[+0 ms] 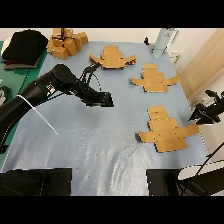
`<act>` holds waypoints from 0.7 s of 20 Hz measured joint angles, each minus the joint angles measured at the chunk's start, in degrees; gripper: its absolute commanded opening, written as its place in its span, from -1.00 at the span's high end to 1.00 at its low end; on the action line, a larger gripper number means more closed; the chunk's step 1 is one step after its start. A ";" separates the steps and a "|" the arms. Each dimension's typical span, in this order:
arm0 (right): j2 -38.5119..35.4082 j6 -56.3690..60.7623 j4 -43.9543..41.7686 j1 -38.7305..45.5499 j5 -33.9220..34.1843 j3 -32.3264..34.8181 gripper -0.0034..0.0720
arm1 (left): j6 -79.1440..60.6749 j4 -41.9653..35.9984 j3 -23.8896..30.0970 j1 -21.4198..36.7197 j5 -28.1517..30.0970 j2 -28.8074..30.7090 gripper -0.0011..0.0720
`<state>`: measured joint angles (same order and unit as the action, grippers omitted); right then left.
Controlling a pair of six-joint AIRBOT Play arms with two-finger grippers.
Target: Fold the box.
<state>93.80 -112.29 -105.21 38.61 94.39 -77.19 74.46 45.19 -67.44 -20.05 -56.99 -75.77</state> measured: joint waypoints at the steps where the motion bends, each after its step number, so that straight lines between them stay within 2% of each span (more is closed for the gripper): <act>1: 0.17 -0.42 -0.11 0.00 0.61 0.44 -0.37 | 0.00 -0.17 0.00 0.00 -0.26 0.00 -0.95; 5: 0.57 -1.36 2.71 0.00 1.38 2.78 -0.32 | 0.00 -0.31 0.00 0.00 -1.33 0.02 -0.95; 7: 0.61 -1.57 4.13 0.00 1.57 3.98 0.18 | 0.00 -0.39 0.00 0.00 -2.34 0.02 -0.95; 9: 0.66 -1.68 4.26 -0.02 1.64 5.35 0.77 | 0.00 -0.39 0.00 0.00 -3.19 0.00 -0.95; 10: 0.66 -1.77 3.45 -0.07 1.95 6.10 0.90 | 0.00 -0.42 0.00 0.00 -3.80 0.02 -0.95; 14: 0.59 -1.77 -7.63 -1.38 2.12 7.96 0.91 | -0.02 -0.44 0.00 0.00 -4.55 0.02 -0.95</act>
<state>94.39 -114.06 -112.84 37.23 96.51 -69.23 74.43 44.75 -67.44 -20.05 -61.54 -75.75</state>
